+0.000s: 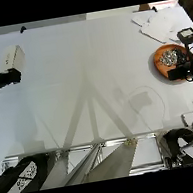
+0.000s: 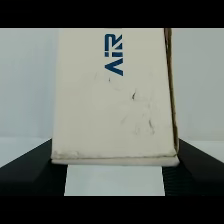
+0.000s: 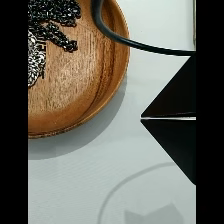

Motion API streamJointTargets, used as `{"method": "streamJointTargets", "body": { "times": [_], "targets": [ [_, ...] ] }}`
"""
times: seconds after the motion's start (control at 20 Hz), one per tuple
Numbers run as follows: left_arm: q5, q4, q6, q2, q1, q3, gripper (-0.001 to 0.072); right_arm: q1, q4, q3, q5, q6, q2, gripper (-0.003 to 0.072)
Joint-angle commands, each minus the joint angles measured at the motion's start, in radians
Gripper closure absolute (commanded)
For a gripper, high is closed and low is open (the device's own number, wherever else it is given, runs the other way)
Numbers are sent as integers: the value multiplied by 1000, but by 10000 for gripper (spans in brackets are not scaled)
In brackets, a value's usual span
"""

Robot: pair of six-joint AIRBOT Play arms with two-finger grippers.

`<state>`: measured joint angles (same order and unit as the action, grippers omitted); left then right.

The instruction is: Fold the box and place the chain.

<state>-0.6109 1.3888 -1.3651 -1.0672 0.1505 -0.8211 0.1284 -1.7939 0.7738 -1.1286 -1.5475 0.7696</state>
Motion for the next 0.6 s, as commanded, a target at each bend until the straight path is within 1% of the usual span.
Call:
{"method": "streamJointTargets", "body": {
  "times": [0.0, 0.1, 0.4, 0.45, 0.5, 0.55],
  "targets": [
    [81, -12, 4, -121, 14, -1, 699, 0, 0, 1, 0, 0, -1, 677],
    [114, -11, 6, -177, 14, -1, 699, 0, 0, 1, 0, 0, -1, 677],
    [147, -12, 69, -315, 14, -1, 688, 0, 0, 1, 0, 0, -1, 677],
    [150, -12, 90, -331, 14, -1, 588, 0, 0, 1, 0, 0, -1, 677],
    [151, -12, 107, -342, 14, -1, 469, 0, 0, 1, 0, 0, -1, 677],
    [150, -12, 111, -348, 14, -1, 400, 0, 0, 1, 0, 0, -1, 677]
  ]
}}
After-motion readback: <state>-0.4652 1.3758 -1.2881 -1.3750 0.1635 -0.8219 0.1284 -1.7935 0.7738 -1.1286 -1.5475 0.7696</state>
